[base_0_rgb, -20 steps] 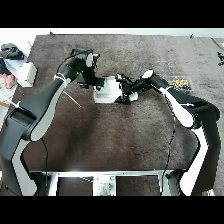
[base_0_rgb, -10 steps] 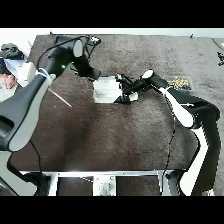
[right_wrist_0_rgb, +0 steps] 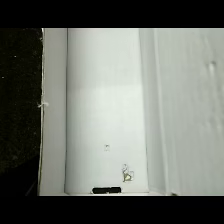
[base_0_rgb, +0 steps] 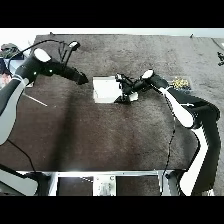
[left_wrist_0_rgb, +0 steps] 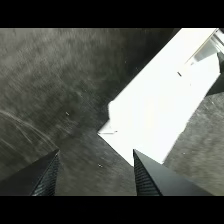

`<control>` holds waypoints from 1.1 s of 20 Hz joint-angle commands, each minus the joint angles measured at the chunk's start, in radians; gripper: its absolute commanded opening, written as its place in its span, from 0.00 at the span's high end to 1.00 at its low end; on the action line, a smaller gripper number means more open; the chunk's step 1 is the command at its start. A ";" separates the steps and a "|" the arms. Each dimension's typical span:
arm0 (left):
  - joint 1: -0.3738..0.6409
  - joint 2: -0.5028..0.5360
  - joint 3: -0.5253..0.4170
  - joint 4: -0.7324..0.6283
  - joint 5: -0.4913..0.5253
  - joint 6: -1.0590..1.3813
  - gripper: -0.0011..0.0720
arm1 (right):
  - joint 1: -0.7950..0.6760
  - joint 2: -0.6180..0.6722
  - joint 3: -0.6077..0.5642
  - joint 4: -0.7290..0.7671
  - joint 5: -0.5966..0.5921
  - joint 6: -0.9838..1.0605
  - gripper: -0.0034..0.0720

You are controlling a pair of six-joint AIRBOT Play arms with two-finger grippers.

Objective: Fold the box and place the chain.

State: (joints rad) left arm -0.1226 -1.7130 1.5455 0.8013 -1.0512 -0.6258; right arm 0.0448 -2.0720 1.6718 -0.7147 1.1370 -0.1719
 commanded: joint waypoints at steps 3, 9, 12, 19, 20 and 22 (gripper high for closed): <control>0.056 0.003 -0.081 -0.212 0.092 0.223 0.29 | 0.002 -0.001 0.000 0.000 0.000 0.000 0.24; 0.106 -0.120 -0.005 -0.334 -0.011 0.412 0.29 | 0.002 -0.001 0.000 0.000 0.000 0.000 0.24; 0.124 -0.220 0.066 -0.365 -0.204 0.676 0.29 | 0.002 -0.001 0.000 0.000 0.000 0.000 0.24; 0.067 -0.285 0.017 -0.312 -0.256 0.986 0.00 | 0.002 -0.001 0.000 0.000 0.000 0.000 0.24; 0.056 -0.296 0.011 -0.312 -0.253 0.991 0.00 | 0.002 -0.001 0.000 0.000 0.000 0.000 0.24; 0.042 -0.315 0.008 -0.316 -0.248 1.032 0.00 | 0.002 -0.001 0.000 0.000 0.000 0.000 0.24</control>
